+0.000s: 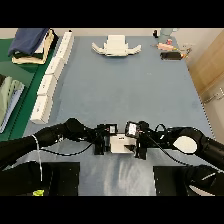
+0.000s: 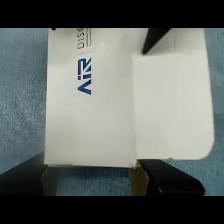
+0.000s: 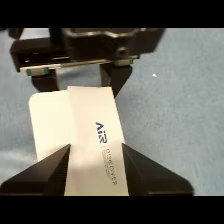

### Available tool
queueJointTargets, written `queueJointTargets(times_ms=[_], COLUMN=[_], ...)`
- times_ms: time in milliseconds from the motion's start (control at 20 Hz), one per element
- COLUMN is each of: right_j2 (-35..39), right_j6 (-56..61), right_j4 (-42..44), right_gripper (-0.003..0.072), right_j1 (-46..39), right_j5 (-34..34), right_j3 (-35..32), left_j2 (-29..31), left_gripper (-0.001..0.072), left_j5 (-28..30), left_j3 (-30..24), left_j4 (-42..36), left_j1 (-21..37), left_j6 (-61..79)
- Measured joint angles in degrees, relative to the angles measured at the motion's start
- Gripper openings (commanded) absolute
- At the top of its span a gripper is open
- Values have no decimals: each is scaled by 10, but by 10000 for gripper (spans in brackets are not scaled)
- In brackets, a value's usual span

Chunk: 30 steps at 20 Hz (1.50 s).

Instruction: Fold the box.

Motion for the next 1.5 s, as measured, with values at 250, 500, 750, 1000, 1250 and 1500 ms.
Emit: queueJointTargets(times_ms=[250, 500, 750, 1000, 1250, 1500], right_j2=[-1, -14, -21, -26, -40, -41], right_j6=[-26, -13, 80, 241, 299, 313], right_j4=[-31, -96, -181, -329, -388, -403], right_gripper=[541, 536, 532, 531, 503, 501], right_j1=[35, 52, 91, 146, 161, 163], right_j5=[11, -30, -48, -55, -56, -54], right_j3=[1, 0, 0, -3, -4, 1], left_j2=[0, 0, 0, 0, 0, 0], left_gripper=[412, 411, 412, 411, 412, 411], left_j5=[0, 0, 0, 0, 2, 2], left_j3=[0, 0, 0, 0, 0, 0], left_j4=[0, 0, 0, 0, 0, 0], left_j1=[0, 0, 0, 0, 0, 0], left_j6=[0, 0, 0, 0, 0, 0])
